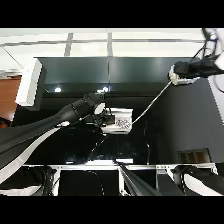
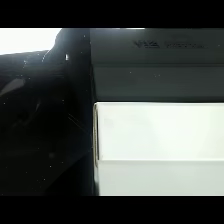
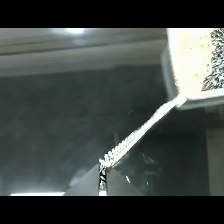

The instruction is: Fold the box and place the chain.

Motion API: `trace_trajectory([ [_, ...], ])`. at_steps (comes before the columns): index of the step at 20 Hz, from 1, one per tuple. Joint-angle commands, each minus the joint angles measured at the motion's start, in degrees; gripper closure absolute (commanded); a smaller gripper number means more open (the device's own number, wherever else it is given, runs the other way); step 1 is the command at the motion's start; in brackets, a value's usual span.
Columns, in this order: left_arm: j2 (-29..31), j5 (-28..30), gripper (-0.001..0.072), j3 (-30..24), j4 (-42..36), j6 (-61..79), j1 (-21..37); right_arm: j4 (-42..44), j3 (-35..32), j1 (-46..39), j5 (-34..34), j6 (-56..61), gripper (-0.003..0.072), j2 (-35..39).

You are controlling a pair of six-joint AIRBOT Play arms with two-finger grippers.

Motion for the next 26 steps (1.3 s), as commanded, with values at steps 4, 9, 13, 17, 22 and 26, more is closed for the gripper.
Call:
trace_trajectory([
  [4, 0.0, 0.0, 0.0682, 0.1, 0.0, 0.0, 0.0, 15.8, -0.4, 2.6, 14.0, -2.3, 0.0673, 20.5],
  [9, 0.0, 0.0, 0.0682, 0.1, 0.0, 0.0, 0.0, 30.0, -0.4, 5.1, 15.5, -4.1, 0.0673, 21.2],
  [13, 0.0, 0.0, 0.0682, 0.1, 0.0, 0.0, 0.0, 36.4, -0.4, 10.4, 11.6, -4.1, 0.0673, 21.2],
  [17, 0.0, 0.0, 0.0682, 0.1, 0.0, 0.0, 0.0, 43.7, -0.3, 13.9, 3.2, -5.4, 0.0673, 21.2],
  [22, 0.0, 0.1, 0.0682, 0.1, 0.0, 0.0, 0.0, 48.8, 0.1, 14.4, -3.6, -8.5, 0.0673, 21.2],
  [26, 0.0, 0.0, 0.0682, 0.1, 0.0, 0.0, 0.0, 49.1, 0.1, 14.4, -4.0, -8.5, 0.0673, 21.2],
])
